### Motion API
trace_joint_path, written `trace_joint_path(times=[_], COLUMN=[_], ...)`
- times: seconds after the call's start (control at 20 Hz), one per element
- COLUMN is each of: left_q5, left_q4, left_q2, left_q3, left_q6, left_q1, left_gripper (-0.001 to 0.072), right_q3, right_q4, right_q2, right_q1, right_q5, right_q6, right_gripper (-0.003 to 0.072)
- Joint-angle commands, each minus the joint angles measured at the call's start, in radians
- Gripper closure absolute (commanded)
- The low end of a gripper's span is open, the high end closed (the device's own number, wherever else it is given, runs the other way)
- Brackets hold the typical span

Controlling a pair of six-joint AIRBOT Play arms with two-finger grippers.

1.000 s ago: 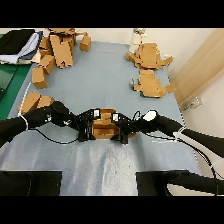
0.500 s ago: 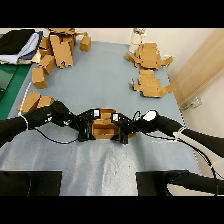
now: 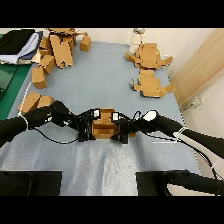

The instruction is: Fold the box.

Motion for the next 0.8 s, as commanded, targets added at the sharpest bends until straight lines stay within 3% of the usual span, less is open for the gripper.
trace_joint_path(times=[0.0, 0.1, 0.35, 0.75], left_q5=[-0.015, -0.015, -0.01, -0.005], left_q4=[-0.002, -0.002, -0.002, -0.001], left_q2=[0.0, 0.0, 0.0, 0.0], left_q3=[0.0, 0.0, 0.0, 0.0], left_q6=[0.0, 0.0, 0.0, 0.0], left_q1=[-0.005, -0.014, -0.015, -0.014], left_gripper=[0.011, 0.011, 0.0111, 0.011], right_q3=[0.002, 0.002, 0.002, 0.002], right_q4=[0.067, 0.018, -0.165, -0.272], right_q2=[0.006, 0.006, 0.006, 0.034], right_q1=[-0.001, -0.002, -0.001, -0.002], right_q5=[-0.034, -0.036, -0.022, 0.091], right_q6=[0.006, 0.021, 0.224, 0.333], right_gripper=[0.0157, 0.0078, 0.0078, 0.0078])
